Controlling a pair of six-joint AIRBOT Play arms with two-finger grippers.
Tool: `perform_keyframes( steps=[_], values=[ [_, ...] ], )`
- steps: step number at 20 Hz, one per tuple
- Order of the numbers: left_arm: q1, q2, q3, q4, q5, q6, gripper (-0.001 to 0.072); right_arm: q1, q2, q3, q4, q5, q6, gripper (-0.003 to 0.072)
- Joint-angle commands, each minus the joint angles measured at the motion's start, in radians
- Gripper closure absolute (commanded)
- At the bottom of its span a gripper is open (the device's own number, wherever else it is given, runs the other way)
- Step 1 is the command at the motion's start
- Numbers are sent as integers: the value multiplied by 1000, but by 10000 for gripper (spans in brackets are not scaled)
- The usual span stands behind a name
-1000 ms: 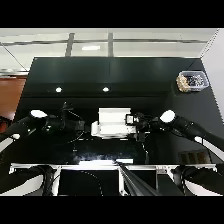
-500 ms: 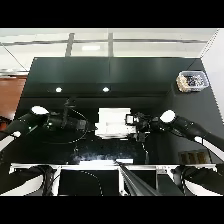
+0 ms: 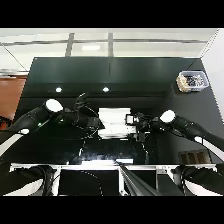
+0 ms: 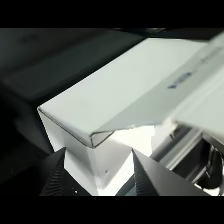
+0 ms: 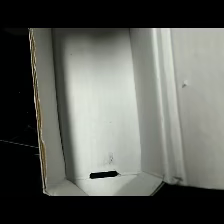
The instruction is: Fold the box and place the chain.
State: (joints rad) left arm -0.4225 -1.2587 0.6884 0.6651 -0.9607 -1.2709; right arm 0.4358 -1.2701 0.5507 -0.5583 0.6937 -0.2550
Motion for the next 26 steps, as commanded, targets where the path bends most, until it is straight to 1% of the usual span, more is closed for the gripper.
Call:
perform_keyframes(
  steps=[1,3,5,8,10,12,13,16,17,18,19,23,26],
  values=[
    [-87,0,56,180,34,-271,233,1,0,0,0,0,0,503],
    [-119,0,76,293,40,-374,233,1,0,0,0,0,0,503],
    [-150,-1,88,394,69,-503,233,1,0,0,0,0,0,503],
    [-202,-1,103,472,122,-624,234,1,0,0,0,0,0,503],
    [-243,-5,119,552,130,-726,235,1,0,0,0,0,0,503],
    [-288,-26,149,637,98,-801,236,1,0,0,0,0,0,503],
    [-308,-46,172,686,60,-844,250,1,0,0,0,0,0,503],
    [-365,-107,235,833,-55,-978,251,1,0,0,0,0,0,503],
    [-380,-119,246,859,-70,-1015,264,1,0,0,0,0,0,503],
    [-389,-127,253,863,-71,-1036,347,1,0,0,0,0,0,503],
    [-399,-132,261,863,-69,-1046,377,1,0,0,0,0,0,503],
    [-413,-140,288,860,-84,-1094,377,1,0,0,0,0,0,502],
    [-414,-154,290,863,-98,-1157,378,1,0,0,0,0,0,503]
  ],
)
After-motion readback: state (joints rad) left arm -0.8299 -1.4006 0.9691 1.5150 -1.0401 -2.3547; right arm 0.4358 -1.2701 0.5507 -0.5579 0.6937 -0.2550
